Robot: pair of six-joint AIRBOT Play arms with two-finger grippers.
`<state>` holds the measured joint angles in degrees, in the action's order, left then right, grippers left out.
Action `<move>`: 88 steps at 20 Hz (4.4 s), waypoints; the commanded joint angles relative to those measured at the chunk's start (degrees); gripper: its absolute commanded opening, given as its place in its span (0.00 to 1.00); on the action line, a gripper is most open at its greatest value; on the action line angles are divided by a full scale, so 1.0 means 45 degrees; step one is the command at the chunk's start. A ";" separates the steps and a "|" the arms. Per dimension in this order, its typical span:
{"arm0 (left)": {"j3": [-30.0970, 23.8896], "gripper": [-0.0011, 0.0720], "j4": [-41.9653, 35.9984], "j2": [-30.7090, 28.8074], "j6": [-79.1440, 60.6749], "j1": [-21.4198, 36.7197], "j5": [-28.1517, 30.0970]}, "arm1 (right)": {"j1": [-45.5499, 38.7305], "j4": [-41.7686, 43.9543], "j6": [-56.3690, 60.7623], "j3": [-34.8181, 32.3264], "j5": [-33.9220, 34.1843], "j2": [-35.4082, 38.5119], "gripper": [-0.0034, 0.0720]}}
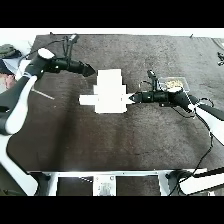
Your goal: Fold the box and place the chain.
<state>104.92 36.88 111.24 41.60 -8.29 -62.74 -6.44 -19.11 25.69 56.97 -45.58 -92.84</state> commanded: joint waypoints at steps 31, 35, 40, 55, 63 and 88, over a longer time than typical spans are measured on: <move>0.2846 0.45 -0.1302 0.3983 -0.0316 -0.0457 -0.3978 | 0.0015 -0.0005 -0.0102 0.0010 0.0049 -0.0005 0.02; 0.2841 0.08 -0.1341 0.3983 -0.0622 -0.0457 -0.4211 | 0.0015 0.0000 -0.0102 0.0010 0.0476 -0.0005 0.02; 0.2846 0.03 -0.1336 0.3983 -0.2574 -0.0461 -0.4823 | -0.0112 0.0000 -0.0340 0.0010 0.0811 0.0316 0.42; 0.2516 0.02 -0.1768 0.3725 -1.0763 -0.0272 -0.5323 | -0.1647 -0.0680 -0.0092 -0.0427 0.0884 0.2633 0.42; 0.0661 0.02 -0.2472 0.3162 -1.2910 -0.0063 -0.2905 | -0.1438 -0.0767 -0.0102 -0.0670 0.1248 0.2623 0.42; -0.0607 0.03 -0.3181 0.3157 -1.3925 -0.0068 -0.2497 | 0.0695 -0.0865 -0.5999 -0.0665 0.0325 0.2594 0.69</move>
<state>102.21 22.17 125.45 -21.04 -8.60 -72.97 -6.22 -22.81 5.28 53.95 -43.94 -81.08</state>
